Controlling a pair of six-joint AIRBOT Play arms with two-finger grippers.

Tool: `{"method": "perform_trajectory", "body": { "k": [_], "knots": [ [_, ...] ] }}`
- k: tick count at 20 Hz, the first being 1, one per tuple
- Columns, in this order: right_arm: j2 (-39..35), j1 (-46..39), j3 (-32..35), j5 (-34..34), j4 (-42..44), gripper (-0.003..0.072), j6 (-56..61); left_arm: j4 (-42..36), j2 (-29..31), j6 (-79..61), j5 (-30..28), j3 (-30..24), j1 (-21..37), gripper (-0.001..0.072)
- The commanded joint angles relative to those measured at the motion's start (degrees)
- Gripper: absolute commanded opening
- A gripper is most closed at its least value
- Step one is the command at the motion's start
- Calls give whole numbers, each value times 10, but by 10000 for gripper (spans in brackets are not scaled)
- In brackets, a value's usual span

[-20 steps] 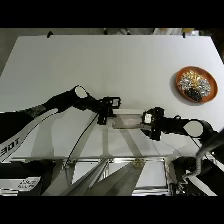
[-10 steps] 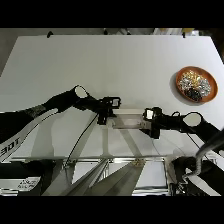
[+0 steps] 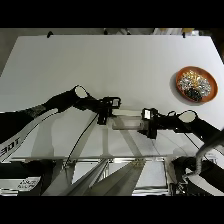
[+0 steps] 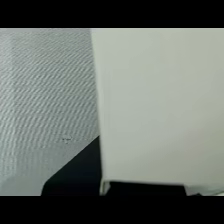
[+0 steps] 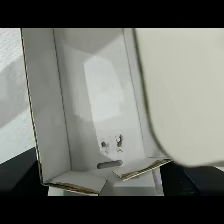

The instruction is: Fold the box and place the chain.

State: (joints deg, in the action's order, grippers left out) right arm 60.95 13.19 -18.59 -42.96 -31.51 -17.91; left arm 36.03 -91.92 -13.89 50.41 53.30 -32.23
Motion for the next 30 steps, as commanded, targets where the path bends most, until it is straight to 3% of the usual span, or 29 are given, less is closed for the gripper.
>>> {"method": "perform_trajectory", "body": {
  "k": [1,7,8,10,13,15,30],
  "knots": [
    [18,0,0,-2,3,687,-6,0,0,0,0,0,0,13],
    [18,0,0,-1,3,655,-37,0,0,0,0,0,0,13],
    [19,0,0,-1,3,633,-37,0,0,0,0,0,0,13],
    [19,0,0,-1,3,477,-36,0,0,0,0,0,0,13],
    [19,0,0,0,3,453,-36,0,0,0,0,0,0,13],
    [19,0,0,0,3,393,-36,0,0,0,0,0,0,13],
    [18,0,0,1,2,401,-36,0,0,0,0,0,0,13]
  ]
}}
